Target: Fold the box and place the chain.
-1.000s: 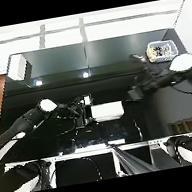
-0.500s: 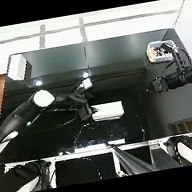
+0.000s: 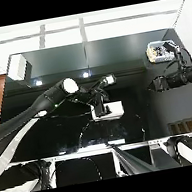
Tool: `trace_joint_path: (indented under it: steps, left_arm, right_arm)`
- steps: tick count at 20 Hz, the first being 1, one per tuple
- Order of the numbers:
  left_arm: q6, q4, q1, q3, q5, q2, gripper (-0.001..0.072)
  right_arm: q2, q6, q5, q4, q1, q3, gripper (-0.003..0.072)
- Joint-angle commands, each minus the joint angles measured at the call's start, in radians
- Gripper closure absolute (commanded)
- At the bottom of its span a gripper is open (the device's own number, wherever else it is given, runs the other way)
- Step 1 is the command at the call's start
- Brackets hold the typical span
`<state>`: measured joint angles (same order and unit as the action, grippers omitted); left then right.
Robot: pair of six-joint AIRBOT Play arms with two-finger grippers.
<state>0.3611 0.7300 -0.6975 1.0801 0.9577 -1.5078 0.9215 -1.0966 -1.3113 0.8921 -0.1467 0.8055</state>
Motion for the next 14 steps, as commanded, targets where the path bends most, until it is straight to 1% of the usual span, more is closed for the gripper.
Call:
trace_joint_path:
  steps: [1, 7, 11, 14]
  left_arm:
    - [-0.006, 0.037, -0.009, 0.016, 0.074, -0.021, 0.0002]
    - [0.042, 0.108, -0.021, 0.030, 0.087, -0.021, 0.0002]
    - [0.248, 0.277, -0.082, 0.074, 0.090, -0.023, 0.0001]
    - [0.406, 0.344, -0.135, 0.102, 0.085, -0.055, 0.0002]
  right_arm:
    - [0.000, 0.001, 0.011, 0.003, -0.001, -0.001, 0.0668]
    - [0.000, 0.001, 0.014, 0.003, -0.001, -0.001, 0.0668]
    - [0.000, 0.002, 0.019, 0.003, -0.001, -0.001, 0.0668]
    - [0.000, 0.001, 0.027, 0.003, -0.001, -0.001, 0.0668]
